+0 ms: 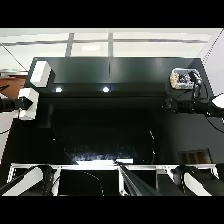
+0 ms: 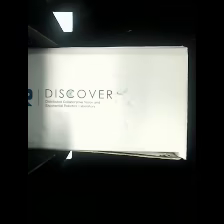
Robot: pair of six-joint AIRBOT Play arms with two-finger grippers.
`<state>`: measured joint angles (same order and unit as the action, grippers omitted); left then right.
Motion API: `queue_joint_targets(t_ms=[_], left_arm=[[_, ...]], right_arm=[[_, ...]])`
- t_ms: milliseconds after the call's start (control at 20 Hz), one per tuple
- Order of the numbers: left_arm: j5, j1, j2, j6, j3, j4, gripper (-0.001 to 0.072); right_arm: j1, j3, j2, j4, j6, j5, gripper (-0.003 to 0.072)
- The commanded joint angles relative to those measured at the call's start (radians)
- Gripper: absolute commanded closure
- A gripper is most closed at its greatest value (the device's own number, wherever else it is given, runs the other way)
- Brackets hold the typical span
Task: Fold the box and place the chain.
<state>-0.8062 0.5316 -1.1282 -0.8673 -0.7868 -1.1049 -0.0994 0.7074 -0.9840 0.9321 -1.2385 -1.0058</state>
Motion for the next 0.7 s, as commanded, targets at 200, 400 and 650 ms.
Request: queue_joint_targets(t_ms=[200, 400, 650], left_arm=[[0.223, -0.097, -0.12, -0.027, -0.008, -0.015, 0.0328], [0.22, -0.095, -0.183, -0.03, -0.066, -0.024, 0.0328], [0.135, -0.095, -0.26, -0.025, -0.179, -0.092, 0.0327]], right_arm=[[0.0, 0.001, 0.001, 0.0, -0.008, 0.002, 0.0639], [0.0, 0.001, 0.001, 0.0, -0.011, 0.001, 0.0639], [0.0, 0.001, 0.001, 0.0, -0.011, 0.001, 0.0638]])
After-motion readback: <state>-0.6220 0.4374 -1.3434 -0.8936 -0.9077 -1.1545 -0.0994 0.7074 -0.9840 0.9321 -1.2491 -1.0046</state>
